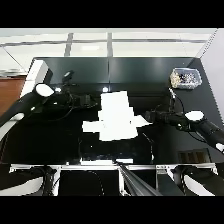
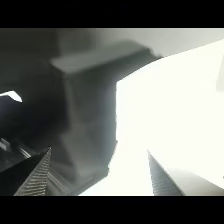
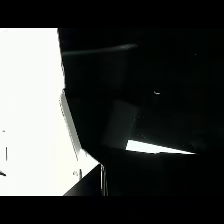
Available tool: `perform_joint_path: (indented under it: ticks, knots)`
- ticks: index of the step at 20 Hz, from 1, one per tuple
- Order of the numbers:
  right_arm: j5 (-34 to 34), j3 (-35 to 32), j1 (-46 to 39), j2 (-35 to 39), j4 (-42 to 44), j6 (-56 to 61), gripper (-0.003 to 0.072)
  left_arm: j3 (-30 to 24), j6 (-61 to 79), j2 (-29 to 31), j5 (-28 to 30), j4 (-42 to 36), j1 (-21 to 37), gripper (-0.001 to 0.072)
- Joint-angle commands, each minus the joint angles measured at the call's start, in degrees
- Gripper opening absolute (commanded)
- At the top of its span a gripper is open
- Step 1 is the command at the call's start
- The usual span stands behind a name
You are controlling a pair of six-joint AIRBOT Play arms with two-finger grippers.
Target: Fold the box and place the chain.
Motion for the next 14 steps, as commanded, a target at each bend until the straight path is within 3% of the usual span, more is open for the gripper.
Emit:
perform_joint_path:
  ticks: [1, 8, 9, 11, 13, 14]
  knots:
    - [-0.52, -0.07, 0.46, 0.04, 0.07, 0.0, 0.0018, 5.55, 4.35, -10.43, -9.07, -10.73, -0.13, 0.0714]
    - [0.52, -0.07, 0.46, 0.04, 0.0, 0.0, 0.0018, 15.78, 14.78, -22.56, -26.14, -13.35, -4.33, 0.0687]
    - [0.74, -0.07, 0.46, 0.04, -0.07, 0.0, 0.0018, 17.16, 16.96, -23.8, -29.44, -13.29, -4.52, 0.0658]
    - [1.09, -0.07, 0.46, 0.04, -0.09, 0.0, 0.0018, 20.13, 19.85, -26.25, -35.78, -10.95, -4.66, 0.0469]
    - [1.31, -0.07, 0.46, 0.04, -0.11, 0.0, 0.0018, 21.29, 20.61, -26.8, -37.05, -6.47, -4.63, 0.0441]
    - [1.36, -0.07, 0.46, 0.04, -0.2, -0.02, 0.0018, 21.75, 21.73, -26.82, -37.33, -4.79, -4.63, 0.0382]
